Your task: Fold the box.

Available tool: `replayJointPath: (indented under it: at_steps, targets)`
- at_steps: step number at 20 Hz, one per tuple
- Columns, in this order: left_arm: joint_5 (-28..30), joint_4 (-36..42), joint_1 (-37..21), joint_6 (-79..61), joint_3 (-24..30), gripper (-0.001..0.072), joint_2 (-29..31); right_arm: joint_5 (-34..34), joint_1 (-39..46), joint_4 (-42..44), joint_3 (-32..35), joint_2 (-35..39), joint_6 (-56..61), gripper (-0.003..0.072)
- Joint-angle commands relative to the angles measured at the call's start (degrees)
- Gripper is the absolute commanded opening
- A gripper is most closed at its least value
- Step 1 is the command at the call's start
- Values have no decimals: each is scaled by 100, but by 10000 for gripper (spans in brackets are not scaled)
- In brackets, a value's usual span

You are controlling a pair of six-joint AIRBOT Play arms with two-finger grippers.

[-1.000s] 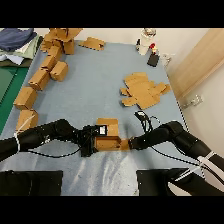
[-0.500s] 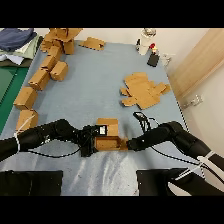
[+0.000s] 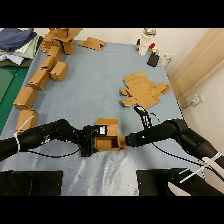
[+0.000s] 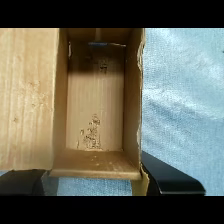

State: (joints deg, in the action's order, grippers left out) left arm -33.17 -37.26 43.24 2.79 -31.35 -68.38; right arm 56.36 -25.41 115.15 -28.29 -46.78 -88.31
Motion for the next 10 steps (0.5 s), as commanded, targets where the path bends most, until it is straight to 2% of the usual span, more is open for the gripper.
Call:
replayJointPath:
  at_steps: [1, 3, 4, 5, 6, 10]
  targets:
    - [2, 0, 0, -2, 0, 467, 4, 2, -7, 404, -44, -15, -146, 185]
    - [2, 0, 0, -2, 0, 467, 4, -22, -7, 428, -44, -31, -177, 185]
    - [2, 0, 0, -2, 0, 467, 4, -37, -7, 431, -44, -28, -175, 242]
    - [2, 0, 0, -2, 0, 467, 4, -35, -7, 446, -48, -31, -173, 402]
    - [2, 0, 0, -2, 0, 466, 4, -37, -7, 461, -48, -28, -173, 422]
    - [2, 0, 0, -2, 0, 467, 4, -42, -7, 518, -50, -28, -173, 423]
